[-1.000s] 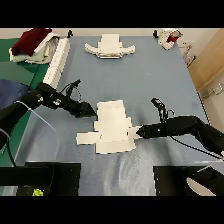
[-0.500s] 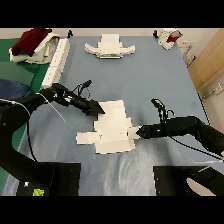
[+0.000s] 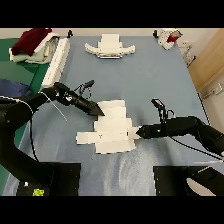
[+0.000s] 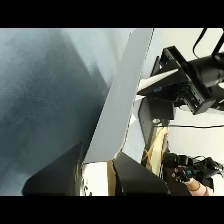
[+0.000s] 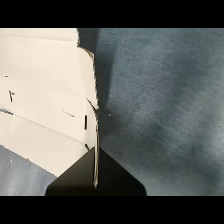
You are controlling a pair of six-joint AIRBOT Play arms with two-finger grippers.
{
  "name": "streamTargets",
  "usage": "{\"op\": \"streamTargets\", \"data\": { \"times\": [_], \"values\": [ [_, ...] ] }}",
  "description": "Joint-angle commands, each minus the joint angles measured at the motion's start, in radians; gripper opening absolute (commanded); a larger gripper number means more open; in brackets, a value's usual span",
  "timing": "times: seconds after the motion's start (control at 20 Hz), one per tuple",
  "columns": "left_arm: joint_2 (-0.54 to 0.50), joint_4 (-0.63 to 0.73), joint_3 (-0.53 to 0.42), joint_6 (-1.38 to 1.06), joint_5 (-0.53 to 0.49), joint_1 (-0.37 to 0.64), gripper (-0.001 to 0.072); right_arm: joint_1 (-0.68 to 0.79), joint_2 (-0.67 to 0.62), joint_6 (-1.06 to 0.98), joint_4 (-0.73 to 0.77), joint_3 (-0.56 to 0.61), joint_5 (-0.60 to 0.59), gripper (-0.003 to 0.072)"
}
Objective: Fold the box.
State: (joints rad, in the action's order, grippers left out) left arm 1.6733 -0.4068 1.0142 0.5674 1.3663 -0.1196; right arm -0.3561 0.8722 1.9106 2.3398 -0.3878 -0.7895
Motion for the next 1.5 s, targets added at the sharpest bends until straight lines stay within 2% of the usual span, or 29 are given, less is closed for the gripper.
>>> {"op": "streamTargets", "data": {
  "times": [0.0,0.25,0.55,0.6,0.65,0.8,0.85,1.0,1.05,1.2,1.4,1.45],
  "values": [
    [0.001,-0.002,0.002,-0.021,0.024,-0.005,0.0226,-0.001,-0.001,0.000,-0.002,0.001,-0.001,0.0002],
    [0.001,-0.001,0.002,-0.031,-0.008,-0.049,0.0224,-0.001,-0.001,0.000,-0.002,0.001,0.002,0.0003],
    [0.001,-0.001,0.002,-0.032,-0.014,-0.047,0.0223,-0.001,-0.001,0.000,-0.002,0.001,-0.001,0.0003],
    [0.001,-0.002,0.002,-0.033,-0.014,-0.047,0.0188,-0.001,-0.001,0.000,-0.002,0.001,-0.001,0.0003],
    [0.001,-0.002,0.002,-0.039,-0.012,-0.047,0.0050,-0.001,-0.001,0.000,-0.002,0.001,-0.002,0.0003],
    [0.001,-0.002,0.002,-0.055,-0.013,-0.047,0.0043,-0.001,-0.001,0.000,-0.003,0.001,-0.002,0.0003],
    [0.001,-0.002,0.002,-0.060,-0.012,-0.048,0.0013,-0.001,-0.001,0.001,-0.003,0.001,-0.002,0.0002],
    [0.001,-0.002,0.002,-0.082,-0.003,-0.049,0.0014,-0.001,-0.001,0.001,-0.004,0.000,-0.001,0.0004],
    [0.001,-0.001,0.002,-0.082,-0.002,-0.049,0.0014,0.000,-0.001,0.001,-0.012,-0.001,-0.001,0.0019],
    [-0.005,0.007,0.003,-0.214,-0.005,-0.049,0.0012,0.014,-0.001,-0.001,-0.146,-0.021,0.000,0.0234],
    [-0.077,0.006,0.008,-0.353,-0.010,-0.050,0.0008,0.073,-0.001,-0.213,-0.435,-0.089,0.011,0.0251],
    [-0.106,0.006,0.008,-0.378,-0.024,-0.050,0.0008,0.090,-0.001,-0.283,-0.500,-0.111,0.011,0.0356]
  ]
}}
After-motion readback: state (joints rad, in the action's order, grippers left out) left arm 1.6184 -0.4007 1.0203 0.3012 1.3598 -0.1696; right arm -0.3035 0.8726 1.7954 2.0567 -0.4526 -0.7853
